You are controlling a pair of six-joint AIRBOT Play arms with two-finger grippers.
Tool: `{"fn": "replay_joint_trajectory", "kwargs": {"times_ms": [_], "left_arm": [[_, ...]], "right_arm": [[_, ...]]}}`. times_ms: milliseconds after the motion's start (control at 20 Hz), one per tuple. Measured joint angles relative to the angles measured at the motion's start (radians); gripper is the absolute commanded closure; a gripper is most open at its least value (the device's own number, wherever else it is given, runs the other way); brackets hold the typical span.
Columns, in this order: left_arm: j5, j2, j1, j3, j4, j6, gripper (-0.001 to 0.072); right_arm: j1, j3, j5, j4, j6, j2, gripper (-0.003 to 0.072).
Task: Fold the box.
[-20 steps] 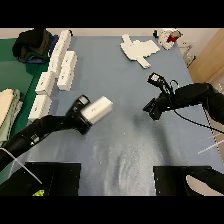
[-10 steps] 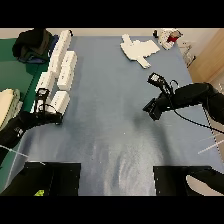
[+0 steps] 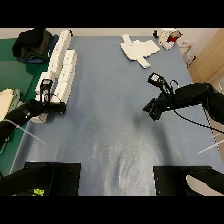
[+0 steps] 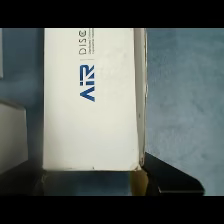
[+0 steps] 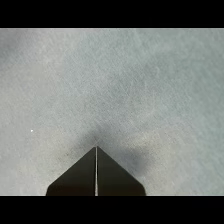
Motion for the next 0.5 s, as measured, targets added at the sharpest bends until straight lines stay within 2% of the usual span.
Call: {"fn": "replay_joint_trajectory", "kwargs": {"times_ms": [300, 500], "left_arm": [[0.003, -0.237, -0.007, 0.279, -0.003, -0.043, 0.0300], [-0.043, -0.360, -0.008, 0.446, -0.003, -0.051, 0.0301]], "right_arm": [[0.000, 0.000, 0.000, 0.000, 0.000, 0.000, 0.0681], [0.000, 0.000, 0.000, 0.000, 0.000, 0.000, 0.0681]]}}
